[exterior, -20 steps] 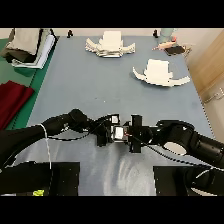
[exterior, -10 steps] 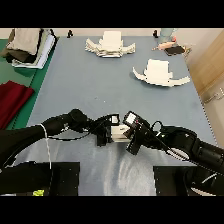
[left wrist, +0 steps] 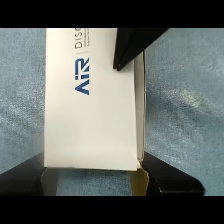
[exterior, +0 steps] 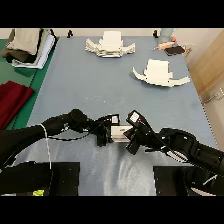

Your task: Fold the box.

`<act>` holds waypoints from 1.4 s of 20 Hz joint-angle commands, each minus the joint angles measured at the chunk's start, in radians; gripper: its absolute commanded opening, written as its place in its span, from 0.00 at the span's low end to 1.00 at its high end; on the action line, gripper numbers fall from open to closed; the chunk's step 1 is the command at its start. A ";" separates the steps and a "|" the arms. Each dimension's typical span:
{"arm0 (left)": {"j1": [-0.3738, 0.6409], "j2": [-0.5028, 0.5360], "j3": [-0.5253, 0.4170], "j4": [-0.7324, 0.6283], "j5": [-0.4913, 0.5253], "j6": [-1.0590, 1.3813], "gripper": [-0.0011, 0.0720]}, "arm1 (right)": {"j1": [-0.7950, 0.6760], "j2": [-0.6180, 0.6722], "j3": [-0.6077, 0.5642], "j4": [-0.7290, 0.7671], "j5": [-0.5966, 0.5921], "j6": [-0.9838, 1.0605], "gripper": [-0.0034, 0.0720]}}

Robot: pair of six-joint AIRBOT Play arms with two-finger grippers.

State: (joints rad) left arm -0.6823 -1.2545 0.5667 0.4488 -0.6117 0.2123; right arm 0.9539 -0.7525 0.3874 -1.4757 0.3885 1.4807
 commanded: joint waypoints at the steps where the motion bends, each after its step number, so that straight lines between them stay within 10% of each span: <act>1: 0.000 0.000 0.000 0.000 0.000 -0.002 0.63 | 0.002 0.000 -0.009 0.008 0.027 0.005 0.05; 28: 0.000 0.000 0.000 0.000 0.000 -0.002 0.63 | 0.002 -0.024 -0.022 0.008 0.060 0.012 0.05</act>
State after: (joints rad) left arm -0.6823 -1.2545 0.5663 0.4484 -0.6113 0.2100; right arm 0.9550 -0.7826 0.3649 -1.4670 0.4408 1.4921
